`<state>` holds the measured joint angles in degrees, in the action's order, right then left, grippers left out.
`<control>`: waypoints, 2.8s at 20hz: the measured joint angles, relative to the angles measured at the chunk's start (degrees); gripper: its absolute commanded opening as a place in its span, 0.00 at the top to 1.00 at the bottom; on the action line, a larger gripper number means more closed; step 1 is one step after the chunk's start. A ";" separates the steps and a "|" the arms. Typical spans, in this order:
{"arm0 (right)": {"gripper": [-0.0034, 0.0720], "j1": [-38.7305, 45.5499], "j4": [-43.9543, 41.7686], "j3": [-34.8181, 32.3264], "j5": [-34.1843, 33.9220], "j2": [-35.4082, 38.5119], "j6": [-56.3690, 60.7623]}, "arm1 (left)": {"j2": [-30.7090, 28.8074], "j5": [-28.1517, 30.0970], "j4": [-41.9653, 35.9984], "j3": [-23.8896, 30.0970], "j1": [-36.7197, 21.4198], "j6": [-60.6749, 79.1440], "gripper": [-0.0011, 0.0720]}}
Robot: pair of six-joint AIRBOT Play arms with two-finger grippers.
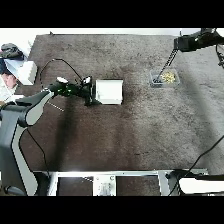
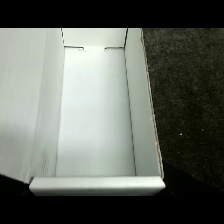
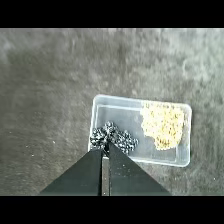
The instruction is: Fold the box and place the chain.
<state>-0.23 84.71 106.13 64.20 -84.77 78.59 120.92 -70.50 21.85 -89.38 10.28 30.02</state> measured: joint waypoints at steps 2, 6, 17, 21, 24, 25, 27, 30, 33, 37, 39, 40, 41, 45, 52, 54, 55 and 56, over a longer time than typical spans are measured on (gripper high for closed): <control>0.94 -0.48 -2.54 0.00 0.66 2.05 -1.92 | 0.02 0.00 0.00 0.00 0.00 0.02 0.34; 0.94 -3.08 -7.37 0.00 1.86 4.90 -6.16 | 0.02 0.00 0.00 0.00 0.00 0.02 0.34; 0.94 -17.42 -19.43 -1.05 5.03 4.94 -15.26 | 0.02 0.00 0.00 0.00 0.00 0.02 0.34; 0.94 -21.81 -20.52 -5.70 4.09 2.10 -15.96 | 0.02 0.00 0.00 0.00 0.00 0.02 0.34; 0.94 -23.82 -20.83 -11.06 0.31 -0.13 -16.09 | 0.02 0.00 0.02 0.00 0.00 0.02 0.34; 0.94 -24.48 -20.90 -12.83 -1.09 -1.01 -16.11 | 0.02 0.00 0.02 0.00 0.00 0.02 0.34; 0.94 -25.24 -21.07 -15.65 -3.58 -2.89 -16.11 | 0.02 0.00 0.02 0.00 0.00 0.02 0.34; 0.94 -25.83 -21.07 -18.03 -6.49 -6.03 -16.09 | 0.02 0.00 0.02 0.00 0.00 0.02 0.34; 0.94 -25.97 -20.04 -18.97 -8.33 -8.50 -15.96 | 0.02 0.00 0.02 0.00 0.00 0.02 0.34; 0.94 -24.57 -18.45 -19.41 -12.09 -9.75 -14.60 | 0.02 0.00 0.00 0.00 0.00 0.02 0.34; 0.72 -23.65 -18.16 -19.52 -13.51 -9.99 -14.29 | 0.02 0.00 0.00 0.00 0.00 0.02 0.34; 0.44 -23.32 -17.97 -19.52 -14.21 -10.03 -14.12 | 0.02 0.00 0.00 0.00 0.00 0.02 0.34; 0.44 -23.17 -17.84 -19.56 -14.80 -10.10 -14.12 | 0.02 0.00 0.02 0.00 0.00 0.00 0.34; 0.44 -22.21 -17.79 -19.58 -14.93 -10.16 -13.62 | 0.00 0.00 0.00 0.00 0.00 0.00 0.34; 0.44 -10.49 -17.84 -27.80 -11.96 -6.69 -6.78 | 0.02 0.00 0.02 0.00 0.00 0.02 0.34; 0.44 -5.01 -17.97 -33.11 -15.74 -5.27 -3.08 | 0.02 0.00 0.02 0.00 0.00 0.02 0.34; 0.44 -3.26 -18.21 -34.75 -17.70 -5.18 -1.55 | 0.02 0.00 0.00 0.00 0.00 0.02 0.34; 0.44 -2.01 -19.04 -35.89 -19.63 -5.44 -0.46 | 0.02 0.00 0.02 0.00 0.00 0.02 0.34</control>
<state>-2.24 65.67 70.24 44.58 -90.21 78.13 120.95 -70.50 21.87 -89.38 10.28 30.04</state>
